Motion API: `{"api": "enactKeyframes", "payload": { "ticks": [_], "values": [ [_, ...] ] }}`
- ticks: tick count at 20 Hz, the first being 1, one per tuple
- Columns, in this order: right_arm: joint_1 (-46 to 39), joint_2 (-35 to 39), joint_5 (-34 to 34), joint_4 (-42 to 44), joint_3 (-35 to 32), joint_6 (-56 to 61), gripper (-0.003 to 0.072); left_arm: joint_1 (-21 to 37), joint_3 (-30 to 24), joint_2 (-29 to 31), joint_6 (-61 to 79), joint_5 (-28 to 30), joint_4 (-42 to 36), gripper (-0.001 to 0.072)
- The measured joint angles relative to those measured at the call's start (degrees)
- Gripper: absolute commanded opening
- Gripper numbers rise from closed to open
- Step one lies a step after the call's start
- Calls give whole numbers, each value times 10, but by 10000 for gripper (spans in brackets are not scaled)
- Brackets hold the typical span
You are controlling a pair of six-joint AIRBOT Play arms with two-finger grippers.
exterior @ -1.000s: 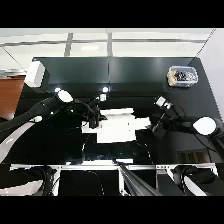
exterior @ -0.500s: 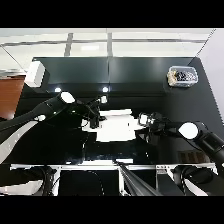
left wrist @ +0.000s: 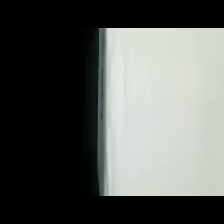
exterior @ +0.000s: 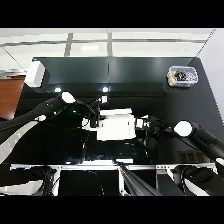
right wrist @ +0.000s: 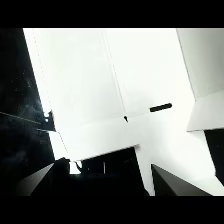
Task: Fold the box and place the chain.
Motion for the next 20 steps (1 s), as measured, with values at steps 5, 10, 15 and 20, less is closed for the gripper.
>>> {"api": "enactKeyframes", "payload": {
  "ticks": [5,10,15,20],
  "values": [
    [34,-26,-41,23,0,-13,707,0,0,0,0,2,0,28],
    [54,-32,-83,33,0,-17,706,0,0,0,0,3,0,28],
    [58,-33,-95,68,0,-17,706,0,0,0,0,3,0,28],
    [59,-33,-108,75,12,-29,706,0,0,0,0,3,0,28]
  ]
}}
